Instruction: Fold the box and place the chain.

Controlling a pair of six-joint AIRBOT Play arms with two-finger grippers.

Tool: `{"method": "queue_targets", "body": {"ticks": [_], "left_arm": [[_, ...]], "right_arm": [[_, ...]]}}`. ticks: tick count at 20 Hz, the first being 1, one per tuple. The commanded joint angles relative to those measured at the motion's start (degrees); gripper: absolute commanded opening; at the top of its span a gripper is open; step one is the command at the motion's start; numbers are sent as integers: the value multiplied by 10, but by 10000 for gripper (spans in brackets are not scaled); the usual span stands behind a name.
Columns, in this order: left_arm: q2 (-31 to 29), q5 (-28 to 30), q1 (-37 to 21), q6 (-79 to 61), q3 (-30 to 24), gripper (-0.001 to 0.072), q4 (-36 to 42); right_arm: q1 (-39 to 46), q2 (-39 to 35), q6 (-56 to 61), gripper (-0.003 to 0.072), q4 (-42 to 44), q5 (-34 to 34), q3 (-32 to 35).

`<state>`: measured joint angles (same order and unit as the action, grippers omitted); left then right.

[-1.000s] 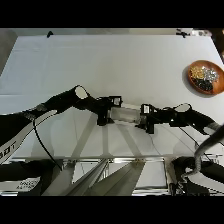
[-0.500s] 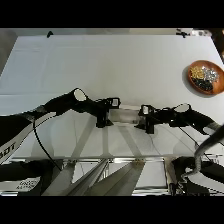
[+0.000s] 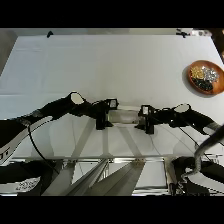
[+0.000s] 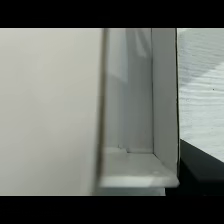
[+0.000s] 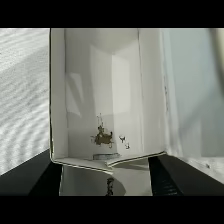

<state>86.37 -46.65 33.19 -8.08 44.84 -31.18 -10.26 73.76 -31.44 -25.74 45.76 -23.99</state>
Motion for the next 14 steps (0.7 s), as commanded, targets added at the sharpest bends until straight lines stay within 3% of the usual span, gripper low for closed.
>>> {"method": "queue_targets", "body": {"ticks": [1, 5, 6, 12, 14], "left_arm": [[-6, 0, 1, -46, -19, 517, 38], [-6, 2, 1, -58, -21, 544, 55], [-6, 3, 1, -62, -23, 582, 62], [-9, 2, 1, -85, -30, 583, 84], [-9, 7, -1, -89, -30, 682, 84]], "right_arm": [[0, 0, 1, 460, 1, -1, 0], [0, 0, 1, 460, 1, -1, 0], [0, 0, 1, 460, 1, -1, 0], [0, 0, 1, 460, 1, -1, 0], [0, 0, 1, 460, 1, -1, 0]]}}
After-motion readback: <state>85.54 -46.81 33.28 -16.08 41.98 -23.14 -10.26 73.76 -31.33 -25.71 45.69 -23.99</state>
